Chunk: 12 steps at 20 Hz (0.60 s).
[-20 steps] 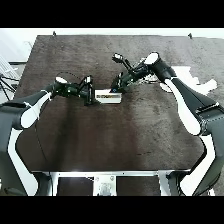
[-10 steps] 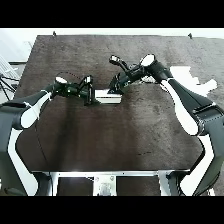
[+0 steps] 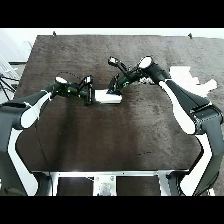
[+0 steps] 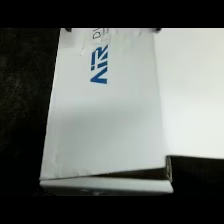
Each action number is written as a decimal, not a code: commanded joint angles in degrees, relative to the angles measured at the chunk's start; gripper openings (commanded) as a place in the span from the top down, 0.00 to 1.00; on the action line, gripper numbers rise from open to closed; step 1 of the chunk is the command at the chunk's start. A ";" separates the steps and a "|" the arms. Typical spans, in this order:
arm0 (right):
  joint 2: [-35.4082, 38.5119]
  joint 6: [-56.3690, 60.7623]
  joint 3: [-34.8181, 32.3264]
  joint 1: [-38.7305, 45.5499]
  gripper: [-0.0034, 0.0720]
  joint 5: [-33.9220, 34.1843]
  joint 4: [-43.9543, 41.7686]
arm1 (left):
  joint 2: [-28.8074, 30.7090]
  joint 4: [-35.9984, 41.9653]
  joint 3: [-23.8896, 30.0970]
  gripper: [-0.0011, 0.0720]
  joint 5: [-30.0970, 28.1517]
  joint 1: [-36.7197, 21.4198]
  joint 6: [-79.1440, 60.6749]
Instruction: Fold the box and place the chain.
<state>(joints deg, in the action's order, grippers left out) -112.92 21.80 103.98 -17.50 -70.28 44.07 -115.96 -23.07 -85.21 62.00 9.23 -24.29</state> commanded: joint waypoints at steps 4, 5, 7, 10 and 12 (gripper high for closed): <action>0.44 -1.53 0.17 0.26 0.38 -1.36 -2.49 | 0.02 -0.02 -0.04 0.35 0.00 0.00 0.00; 0.79 -1.51 0.17 0.70 0.38 -3.13 -3.61 | 0.02 -0.02 -0.04 0.35 -0.02 0.00 0.00; 1.31 -1.49 0.15 2.14 0.38 -6.08 -5.95 | 0.02 -0.02 -0.04 0.35 -0.02 0.00 0.00; 1.53 -1.49 0.11 4.24 0.38 -8.00 -9.77 | 0.02 -0.02 -0.04 0.35 -0.02 0.00 0.00; 1.51 -1.53 -1.01 4.42 0.38 -7.85 -9.57 | 0.02 -0.02 -0.04 0.35 -0.02 0.00 -0.02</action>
